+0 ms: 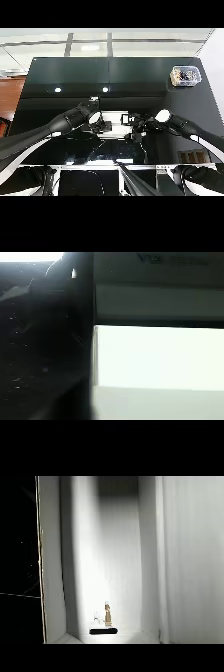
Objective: Fold the box and place the chain.
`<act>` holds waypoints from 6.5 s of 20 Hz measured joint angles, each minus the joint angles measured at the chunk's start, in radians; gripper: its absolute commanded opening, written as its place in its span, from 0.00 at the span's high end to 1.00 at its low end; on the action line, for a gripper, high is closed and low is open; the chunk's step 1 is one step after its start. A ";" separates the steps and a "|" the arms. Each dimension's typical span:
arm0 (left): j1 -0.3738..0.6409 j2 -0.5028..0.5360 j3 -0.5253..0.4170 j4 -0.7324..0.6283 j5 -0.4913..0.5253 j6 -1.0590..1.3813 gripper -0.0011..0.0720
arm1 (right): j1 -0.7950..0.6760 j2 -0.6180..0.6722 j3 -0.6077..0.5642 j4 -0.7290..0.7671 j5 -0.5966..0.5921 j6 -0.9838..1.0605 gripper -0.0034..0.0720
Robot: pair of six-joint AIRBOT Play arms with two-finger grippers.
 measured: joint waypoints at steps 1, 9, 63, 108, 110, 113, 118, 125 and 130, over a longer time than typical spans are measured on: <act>-0.002 0.000 0.001 -0.011 0.012 0.000 0.15 | 0.000 0.000 0.000 0.005 -0.001 0.001 0.63; 0.001 -0.002 0.002 0.043 -0.007 0.000 0.16 | 0.000 0.000 0.000 0.003 0.000 0.001 0.63; 0.050 -0.023 0.035 0.041 -0.016 0.063 0.95 | 0.002 0.125 0.019 -0.127 0.003 0.085 0.69; 0.050 -0.024 0.035 0.040 -0.013 0.063 0.95 | -0.555 0.217 -0.127 -0.079 0.292 1.346 0.94; 0.050 -0.024 0.035 0.040 -0.013 0.063 0.95 | -0.492 0.191 -0.141 -0.045 0.277 1.331 0.94; 0.050 -0.024 0.035 0.040 -0.013 0.063 0.95 | -0.428 0.153 -0.151 0.029 0.246 1.292 0.94; 0.050 -0.024 0.035 0.041 -0.014 0.063 0.95 | -0.396 0.115 -0.154 0.179 0.245 1.163 0.94; 0.050 -0.024 0.035 0.040 -0.013 0.063 0.95 | -0.400 0.107 -0.147 0.183 0.243 1.118 0.94; 0.050 -0.024 0.035 0.040 -0.013 0.063 0.95 | -0.446 0.101 -0.142 0.076 0.222 1.165 0.94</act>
